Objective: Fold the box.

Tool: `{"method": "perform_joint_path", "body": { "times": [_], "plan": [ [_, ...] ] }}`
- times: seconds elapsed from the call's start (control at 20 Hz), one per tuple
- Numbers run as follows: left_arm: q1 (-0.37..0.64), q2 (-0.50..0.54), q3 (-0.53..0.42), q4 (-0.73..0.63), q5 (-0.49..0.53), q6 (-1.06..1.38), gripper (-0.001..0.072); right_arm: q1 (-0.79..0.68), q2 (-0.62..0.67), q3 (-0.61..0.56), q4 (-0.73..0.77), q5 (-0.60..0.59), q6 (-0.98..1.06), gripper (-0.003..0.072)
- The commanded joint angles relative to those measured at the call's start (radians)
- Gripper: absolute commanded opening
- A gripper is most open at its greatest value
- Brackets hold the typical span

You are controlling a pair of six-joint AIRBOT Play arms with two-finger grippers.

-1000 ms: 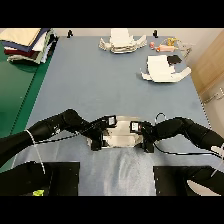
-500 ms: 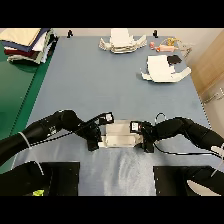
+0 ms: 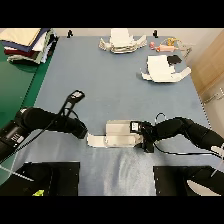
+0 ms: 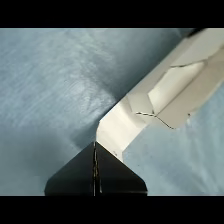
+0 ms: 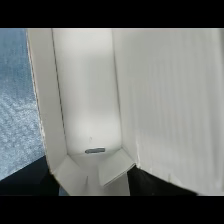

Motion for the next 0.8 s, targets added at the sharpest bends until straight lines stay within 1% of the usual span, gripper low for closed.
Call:
{"method": "perform_joint_path", "body": {
  "times": [0.0,0.1,0.2,0.25,0.35,0.5,0.6,0.65,0.75],
  "plan": [
    [0.122,0.031,-0.035,0.03,-0.067,-0.287,0.0017,0.001,0.0,0.0,0.0,0.0,0.0,0.044],
    [0.13,-0.015,-0.086,-0.023,-0.054,-0.322,0.0017,0.001,0.0,0.0,0.0,0.0,0.0,0.044],
    [0.105,-0.067,-0.138,-0.122,-0.024,-0.29,0.0016,0.001,0.0,0.0,0.0,0.0,0.0,0.044],
    [0.076,-0.09,-0.161,-0.156,0.002,-0.279,0.0016,0.001,0.0,0.0,0.0,0.0,0.0,0.044],
    [-0.008,-0.135,-0.193,-0.198,0.093,-0.28,0.0016,0.001,0.0,0.0,0.0,0.0,0.0,0.044],
    [-0.142,-0.201,-0.2,-0.278,0.263,-0.281,0.0016,0.001,0.0,0.0,0.0,0.0,0.0,0.044],
    [-0.197,-0.22,-0.195,-0.325,0.335,-0.28,0.0016,0.001,0.0,0.0,0.0,0.0,0.0,0.044],
    [-0.2,-0.219,-0.185,-0.327,0.339,-0.28,0.0016,0.001,0.0,0.0,0.0,0.0,0.0,0.044],
    [-0.191,-0.217,-0.156,-0.327,0.315,-0.279,0.0017,0.001,0.0,0.0,0.0,0.0,0.0,0.044]
  ]
}}
